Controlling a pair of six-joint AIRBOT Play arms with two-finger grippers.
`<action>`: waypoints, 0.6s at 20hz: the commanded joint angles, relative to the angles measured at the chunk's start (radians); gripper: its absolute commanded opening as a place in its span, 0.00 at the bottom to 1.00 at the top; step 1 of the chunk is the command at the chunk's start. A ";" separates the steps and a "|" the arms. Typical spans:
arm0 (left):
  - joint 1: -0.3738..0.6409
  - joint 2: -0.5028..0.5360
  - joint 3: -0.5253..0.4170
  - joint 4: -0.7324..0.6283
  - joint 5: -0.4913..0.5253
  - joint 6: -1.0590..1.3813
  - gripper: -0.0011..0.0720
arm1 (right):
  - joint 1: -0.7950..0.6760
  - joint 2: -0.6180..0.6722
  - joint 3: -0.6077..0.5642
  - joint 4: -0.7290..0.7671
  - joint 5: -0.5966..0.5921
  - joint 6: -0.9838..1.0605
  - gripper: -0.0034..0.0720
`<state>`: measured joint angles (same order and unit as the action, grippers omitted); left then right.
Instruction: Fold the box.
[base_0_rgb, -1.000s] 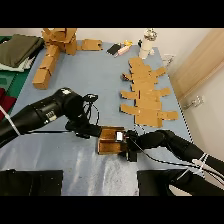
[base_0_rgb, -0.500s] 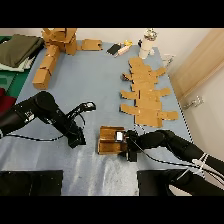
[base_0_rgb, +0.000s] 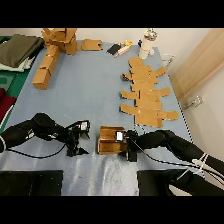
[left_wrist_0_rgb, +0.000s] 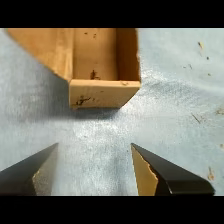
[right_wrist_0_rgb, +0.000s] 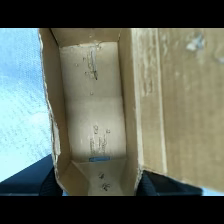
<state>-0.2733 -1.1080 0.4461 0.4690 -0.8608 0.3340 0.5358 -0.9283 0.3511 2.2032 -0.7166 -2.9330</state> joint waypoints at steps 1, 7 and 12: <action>-0.056 -0.001 -0.040 -0.111 0.101 0.156 0.97 | 0.000 0.000 0.000 0.000 0.000 0.000 0.74; -0.164 -0.005 -0.037 -0.115 0.236 0.087 0.97 | 0.000 0.000 0.000 0.000 0.000 0.000 0.74; -0.233 -0.009 -0.036 -0.148 0.296 0.083 0.97 | 0.000 0.000 0.000 0.000 0.000 0.000 0.74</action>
<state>-0.4694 -1.1156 0.4107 0.3355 -0.6106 0.4229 0.5362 -0.9283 0.3511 2.2028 -0.7166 -2.9330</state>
